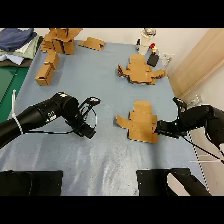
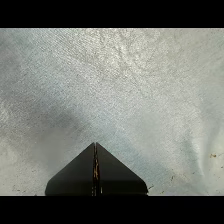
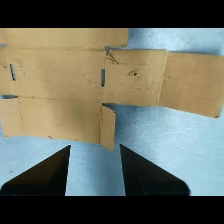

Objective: Fold the box.

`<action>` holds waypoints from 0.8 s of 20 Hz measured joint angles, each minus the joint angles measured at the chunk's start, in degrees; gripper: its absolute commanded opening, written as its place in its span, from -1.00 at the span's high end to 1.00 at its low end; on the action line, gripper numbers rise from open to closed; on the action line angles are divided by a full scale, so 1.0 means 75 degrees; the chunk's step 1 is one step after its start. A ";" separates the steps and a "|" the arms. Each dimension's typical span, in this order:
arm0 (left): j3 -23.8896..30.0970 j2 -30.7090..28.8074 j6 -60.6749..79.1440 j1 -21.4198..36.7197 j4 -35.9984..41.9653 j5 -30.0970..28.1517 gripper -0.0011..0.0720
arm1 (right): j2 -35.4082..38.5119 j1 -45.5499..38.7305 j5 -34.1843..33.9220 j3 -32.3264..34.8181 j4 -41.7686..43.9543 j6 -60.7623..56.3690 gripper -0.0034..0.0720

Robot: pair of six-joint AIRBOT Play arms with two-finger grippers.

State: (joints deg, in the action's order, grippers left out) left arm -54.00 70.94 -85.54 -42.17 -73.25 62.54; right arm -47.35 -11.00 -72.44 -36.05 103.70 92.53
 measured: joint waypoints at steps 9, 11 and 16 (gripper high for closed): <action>0.0000 0.0000 0.0000 0.0000 -0.0003 0.0003 0.94 | -0.0050 -0.0015 0.0262 -0.0108 -0.0230 -0.1070 -0.31; 0.0000 0.0000 0.0003 0.0000 -0.0003 0.0000 0.94 | -0.0207 -0.0114 0.0414 -0.0286 -0.0664 -0.1480 -0.31; 0.0000 0.0000 0.0003 0.0000 0.0000 -0.0239 0.94 | -0.1172 -0.0979 0.0647 -0.0886 -0.1632 -0.1670 -0.31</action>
